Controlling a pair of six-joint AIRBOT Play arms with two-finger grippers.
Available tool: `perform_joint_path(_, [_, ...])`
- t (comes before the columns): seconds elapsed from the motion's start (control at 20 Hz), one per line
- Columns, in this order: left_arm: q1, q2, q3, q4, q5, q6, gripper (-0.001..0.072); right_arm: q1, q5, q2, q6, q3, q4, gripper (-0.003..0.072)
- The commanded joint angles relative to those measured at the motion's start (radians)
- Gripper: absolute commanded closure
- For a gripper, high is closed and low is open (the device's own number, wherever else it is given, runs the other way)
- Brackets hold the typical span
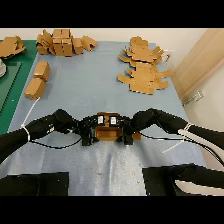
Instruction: Fold the box.
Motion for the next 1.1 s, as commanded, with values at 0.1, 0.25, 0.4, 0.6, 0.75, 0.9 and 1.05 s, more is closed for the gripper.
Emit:
perform_joint_path(0.1, [-0.001, -0.009, 0.000, 0.005, 0.004, -0.001, 0.0184, 0.000, 0.000, 0.000, 0.000, -0.001, 0.000, 0.0244])
perform_joint_path(0.25, [-0.001, -0.009, 0.000, 0.005, 0.004, -0.001, 0.0184, 0.000, 0.000, 0.000, 0.000, -0.001, 0.000, 0.0244])
perform_joint_path(0.4, [-0.001, -0.009, 0.000, 0.005, 0.004, -0.001, 0.0184, 0.000, 0.000, 0.000, 0.000, -0.001, 0.000, 0.0244])
perform_joint_path(0.6, [-0.001, -0.009, 0.000, 0.005, 0.004, -0.001, 0.0184, 0.000, 0.000, 0.000, 0.000, -0.001, 0.000, 0.0244])
perform_joint_path(0.75, [-0.001, -0.009, 0.000, 0.005, 0.004, -0.001, 0.0184, 0.000, -0.008, 0.000, 0.000, -0.001, -0.029, 0.0244])
perform_joint_path(0.9, [-0.001, -0.009, 0.000, 0.005, 0.004, -0.001, 0.0184, 0.000, -0.032, 0.002, 0.000, 0.001, -0.015, 0.0049])
perform_joint_path(1.05, [-0.001, -0.009, 0.000, 0.005, 0.004, -0.001, 0.0184, -0.011, -0.056, 0.015, 0.102, 0.025, -0.113, -0.0034])
